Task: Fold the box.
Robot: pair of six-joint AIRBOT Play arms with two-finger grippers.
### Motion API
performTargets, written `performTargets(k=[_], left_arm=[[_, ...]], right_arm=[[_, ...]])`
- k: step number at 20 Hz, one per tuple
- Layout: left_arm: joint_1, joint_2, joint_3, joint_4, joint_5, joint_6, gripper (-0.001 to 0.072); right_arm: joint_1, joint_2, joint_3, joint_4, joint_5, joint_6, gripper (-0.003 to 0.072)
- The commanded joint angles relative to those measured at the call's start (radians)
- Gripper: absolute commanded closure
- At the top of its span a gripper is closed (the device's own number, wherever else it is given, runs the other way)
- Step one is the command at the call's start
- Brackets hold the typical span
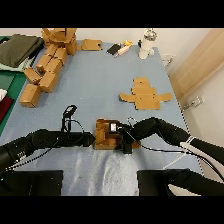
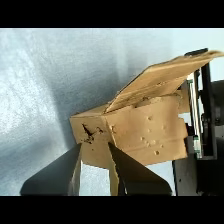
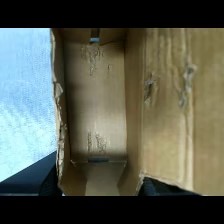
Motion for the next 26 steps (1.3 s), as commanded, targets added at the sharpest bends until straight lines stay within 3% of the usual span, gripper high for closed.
performTargets(k=[1, 3, 6, 12, 13, 15, 22, 26], left_arm=[[0.014, -0.005, 0.021, 0.021, -0.057, 0.0, 0.0448], [0.067, -0.004, 0.021, 0.069, -0.145, -0.015, 0.0545], [0.143, -0.004, 0.021, 0.119, -0.241, -0.029, 0.0544], [0.16, -0.004, 0.071, 0.1, -0.275, -0.023, 0.0533], [0.16, -0.004, 0.091, 0.1, -0.302, -0.019, 0.0527], [0.16, -0.004, 0.121, 0.099, -0.335, -0.017, 0.0327], [0.116, -0.05, 0.124, 0.098, -0.33, -0.015, 0.0327], [0.116, -0.074, 0.123, 0.1, -0.273, -0.015, 0.0316]], right_arm=[[0.001, 0.0, 0.0, 0.0, 0.001, -0.002, 0.0167], [0.001, 0.0, 0.0, 0.0, 0.0, -0.002, 0.0166], [0.001, 0.0, 0.0, 0.0, 0.0, -0.002, 0.0166], [0.001, 0.0, 0.0, 0.0, 0.0, -0.002, 0.0167], [0.001, 0.0, 0.0, 0.0, 0.0, -0.002, 0.0166], [0.001, 0.0, 0.0, 0.0, 0.0, -0.002, 0.0166], [0.001, 0.0, 0.0, 0.0, 0.0, -0.002, 0.0166], [0.001, 0.0, 0.0, 0.0, 0.0, -0.002, 0.0166]])
